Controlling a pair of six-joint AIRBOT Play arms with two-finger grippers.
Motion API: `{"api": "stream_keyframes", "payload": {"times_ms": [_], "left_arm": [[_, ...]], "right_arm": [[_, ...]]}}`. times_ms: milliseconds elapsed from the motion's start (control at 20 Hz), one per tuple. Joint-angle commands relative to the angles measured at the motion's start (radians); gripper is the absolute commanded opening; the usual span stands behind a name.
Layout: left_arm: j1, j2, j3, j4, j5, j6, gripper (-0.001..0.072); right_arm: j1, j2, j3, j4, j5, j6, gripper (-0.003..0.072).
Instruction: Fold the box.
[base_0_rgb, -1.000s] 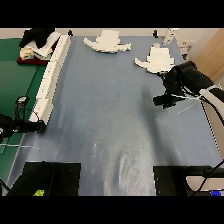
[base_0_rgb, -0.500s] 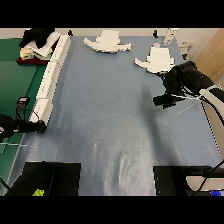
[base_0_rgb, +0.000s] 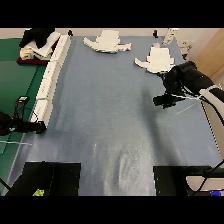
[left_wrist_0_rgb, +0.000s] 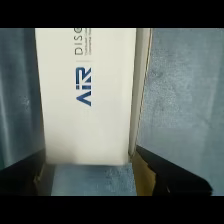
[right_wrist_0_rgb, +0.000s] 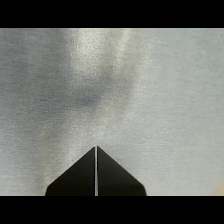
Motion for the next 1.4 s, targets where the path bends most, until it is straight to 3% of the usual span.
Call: {"api": "stream_keyframes", "payload": {"times_ms": [0,100,250,300,350,400,550,700,850,1000,1150,1350], "left_arm": [[0.001,0.033,0.088,0.175,-0.263,-0.158,0.0699],[0.001,0.073,0.146,0.268,-0.393,-0.285,0.0699],[0.0,0.134,0.227,0.261,-0.555,-0.404,0.0676],[0.0,0.151,0.251,0.232,-0.593,-0.43,0.0449],[-0.001,0.166,0.277,0.164,-0.631,-0.43,0.0128],[-0.004,0.176,0.299,0.077,-0.654,-0.42,0.0011],[-0.121,0.184,0.365,-0.108,-0.629,-0.429,0.0009],[-0.378,0.133,0.46,-0.112,-0.534,-0.521,0.0009],[-0.637,-0.014,0.575,-0.113,-0.464,-0.598,0.0009],[-0.826,-0.188,0.676,-0.113,-0.423,-0.61,0.001],[-0.945,-0.297,0.713,-0.113,-0.319,-0.61,0.0011],[-0.988,-0.339,0.714,-0.113,-0.251,-0.609,0.0012]], "right_arm": [[0.001,0.0,0.001,0.0,0.0,0.0,0.0022],[0.001,0.0,0.001,0.0,0.0,0.0,0.0021],[0.001,0.0,0.001,0.0,0.0,0.0,0.0022],[0.001,0.0,0.001,0.0,0.0,0.0,0.0022],[0.001,0.0,0.001,0.0,0.0,0.0,0.0022],[0.001,0.0,0.001,0.0,0.0,0.0,0.0021],[0.001,0.0,0.001,0.0,0.0,0.0,0.0022],[0.001,0.0,0.001,0.0,0.0,0.0,0.0021],[0.001,0.0,0.001,0.0,0.0,0.0,0.0021],[0.001,0.0,0.001,0.0,0.0,0.0,0.0022],[0.001,0.0,0.001,0.0,0.0,0.0,0.0022],[0.001,0.0,0.001,0.0,0.0,0.0,0.0021]]}}
